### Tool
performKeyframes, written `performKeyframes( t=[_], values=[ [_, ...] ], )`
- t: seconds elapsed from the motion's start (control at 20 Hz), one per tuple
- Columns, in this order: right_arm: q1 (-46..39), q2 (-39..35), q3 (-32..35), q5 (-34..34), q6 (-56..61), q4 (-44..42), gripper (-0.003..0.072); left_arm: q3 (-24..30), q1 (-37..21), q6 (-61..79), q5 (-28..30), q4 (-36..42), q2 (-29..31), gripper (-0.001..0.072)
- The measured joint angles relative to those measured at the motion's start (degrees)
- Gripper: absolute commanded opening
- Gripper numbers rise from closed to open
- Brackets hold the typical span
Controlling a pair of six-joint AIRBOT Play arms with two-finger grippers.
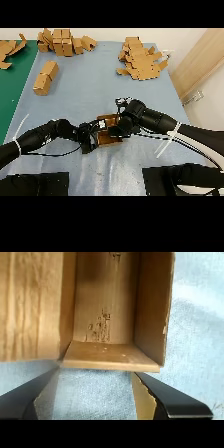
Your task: Fold the box.
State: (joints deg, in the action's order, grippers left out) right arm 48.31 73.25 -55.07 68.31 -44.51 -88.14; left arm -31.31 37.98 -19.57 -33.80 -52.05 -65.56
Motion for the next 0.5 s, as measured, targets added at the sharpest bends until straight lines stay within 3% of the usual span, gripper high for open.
performKeyframes(
  t=[0.5],
  values=[
    [0.02, 0.00, 0.00, 0.13, 0.33, 0.09, 0.0008, -0.13, 1.95, 1.53, 3.78, 1.97, -0.11, 0.0702]
  ],
)
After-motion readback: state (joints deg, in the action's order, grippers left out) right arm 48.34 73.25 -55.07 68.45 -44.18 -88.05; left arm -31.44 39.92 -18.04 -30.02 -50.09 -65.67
